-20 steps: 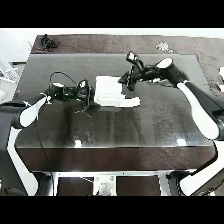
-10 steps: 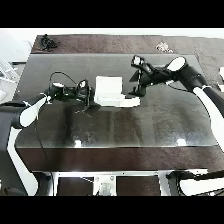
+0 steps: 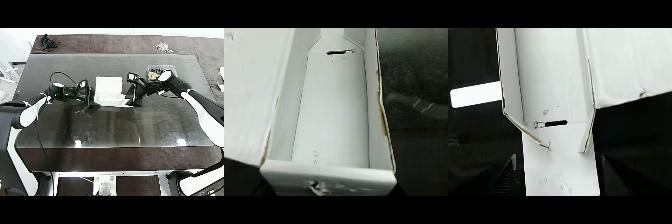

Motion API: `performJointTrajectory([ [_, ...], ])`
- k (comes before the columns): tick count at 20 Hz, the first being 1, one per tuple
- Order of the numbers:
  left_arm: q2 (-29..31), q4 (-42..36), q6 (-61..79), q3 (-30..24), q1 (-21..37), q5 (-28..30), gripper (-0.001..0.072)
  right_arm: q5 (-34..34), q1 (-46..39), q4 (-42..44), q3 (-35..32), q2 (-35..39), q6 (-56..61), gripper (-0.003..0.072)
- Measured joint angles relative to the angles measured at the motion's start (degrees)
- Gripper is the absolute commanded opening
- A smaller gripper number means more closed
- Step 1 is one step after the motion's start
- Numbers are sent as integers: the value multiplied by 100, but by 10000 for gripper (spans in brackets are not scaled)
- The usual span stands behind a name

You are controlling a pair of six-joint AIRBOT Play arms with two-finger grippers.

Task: Fold the box and place the chain.

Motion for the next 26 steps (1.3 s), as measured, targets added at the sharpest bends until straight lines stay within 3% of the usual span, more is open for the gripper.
performJointTrajectory([
  [6, 0, -2, 0, 0, 0, 2, 462, -188, 138, 407, -4, -144, -387, 213],
  [12, 0, 0, 0, 0, 0, 2, 462, -372, 304, 820, -4, -284, -540, 218],
  [15, 0, -2, -7, 0, 0, 4, 462, -448, 332, 1034, -4, -380, -651, 328],
  [17, 0, 0, -7, 2, 0, 4, 462, -492, 343, 1134, -4, -437, -743, 565],
  [18, 0, 0, -7, 2, 0, 4, 462, -492, 345, 1172, -4, -463, -802, 565],
  [19, 0, 0, -2, 2, 0, 4, 462, -490, 345, 1196, -2, -487, -870, 615],
  [20, 2, 0, 2, 2, 0, 7, 462, -492, 348, 1213, -2, -514, -946, 720],
  [26, 2, 2, 4, 2, 0, 2, 462, -481, 345, 1235, 4, -584, -1196, 720],
])
